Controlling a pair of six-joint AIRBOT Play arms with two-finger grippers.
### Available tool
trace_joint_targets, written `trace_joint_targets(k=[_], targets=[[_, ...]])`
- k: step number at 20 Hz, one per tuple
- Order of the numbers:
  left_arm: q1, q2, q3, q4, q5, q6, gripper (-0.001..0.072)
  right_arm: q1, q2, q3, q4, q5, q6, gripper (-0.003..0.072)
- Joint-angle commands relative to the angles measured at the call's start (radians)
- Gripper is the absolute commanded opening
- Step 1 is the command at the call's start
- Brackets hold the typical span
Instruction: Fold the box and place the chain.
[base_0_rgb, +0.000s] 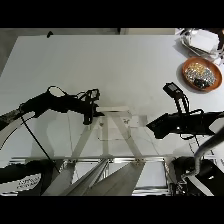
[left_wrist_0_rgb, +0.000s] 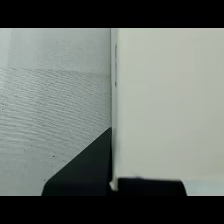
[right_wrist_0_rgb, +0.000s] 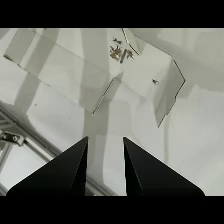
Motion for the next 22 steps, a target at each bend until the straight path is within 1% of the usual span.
trace_joint_targets(k=[1, 15, 19, 22], targets=[[-0.001, -0.012, 0.0, -0.002, 0.004, 0.018, 0.0007, 0.0, 0.001, 0.001, -0.001, 0.0, 0.0, 0.0254], [-0.001, -0.041, 0.0, -0.005, -0.005, 0.028, 0.0006, 0.0, 0.001, 0.001, -0.004, 0.0, 0.0, 0.0254], [-0.001, -0.041, 0.001, -0.01, -0.021, 0.031, 0.0006, 0.0, 0.001, 0.001, -0.004, 0.0, -0.001, 0.0254], [-0.001, -0.042, 0.036, -0.004, -0.05, 0.038, 0.0005, 0.0, 0.001, 0.001, -0.004, 0.0, -0.001, 0.0254]])
